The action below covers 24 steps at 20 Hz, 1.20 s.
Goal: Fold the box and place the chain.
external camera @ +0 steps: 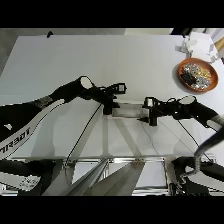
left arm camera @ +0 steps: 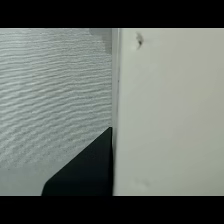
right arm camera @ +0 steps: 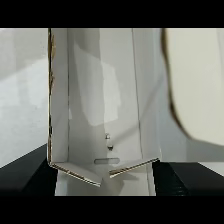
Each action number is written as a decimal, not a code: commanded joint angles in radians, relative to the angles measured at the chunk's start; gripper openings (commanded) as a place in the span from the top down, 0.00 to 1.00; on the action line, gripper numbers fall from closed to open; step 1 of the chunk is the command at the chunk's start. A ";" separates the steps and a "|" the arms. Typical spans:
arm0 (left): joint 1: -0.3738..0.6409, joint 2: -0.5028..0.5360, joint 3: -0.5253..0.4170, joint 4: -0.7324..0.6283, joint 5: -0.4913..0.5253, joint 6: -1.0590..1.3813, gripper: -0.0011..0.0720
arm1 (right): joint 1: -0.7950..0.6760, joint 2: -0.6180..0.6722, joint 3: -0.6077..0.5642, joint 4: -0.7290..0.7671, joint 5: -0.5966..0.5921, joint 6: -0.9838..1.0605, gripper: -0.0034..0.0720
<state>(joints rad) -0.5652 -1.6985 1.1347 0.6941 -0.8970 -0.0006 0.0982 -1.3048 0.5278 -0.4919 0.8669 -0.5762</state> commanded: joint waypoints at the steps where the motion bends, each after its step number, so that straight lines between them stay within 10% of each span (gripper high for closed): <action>1: 0.000 0.000 0.000 -0.001 0.003 -0.001 0.97 | 0.002 -0.018 0.000 0.000 -0.005 -0.001 0.23; 14: 0.000 0.000 0.000 -0.001 0.003 -0.001 0.97 | 0.002 -0.072 0.000 0.005 -0.042 -0.014 0.24; 24: 0.000 0.000 0.000 -0.001 0.003 -0.001 0.97 | 0.002 -0.077 0.000 0.033 -0.040 -0.035 0.53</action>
<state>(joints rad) -0.5652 -1.6985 1.1347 0.6930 -0.8944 -0.0021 0.0986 -1.3811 0.5285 -0.4664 0.8291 -0.6106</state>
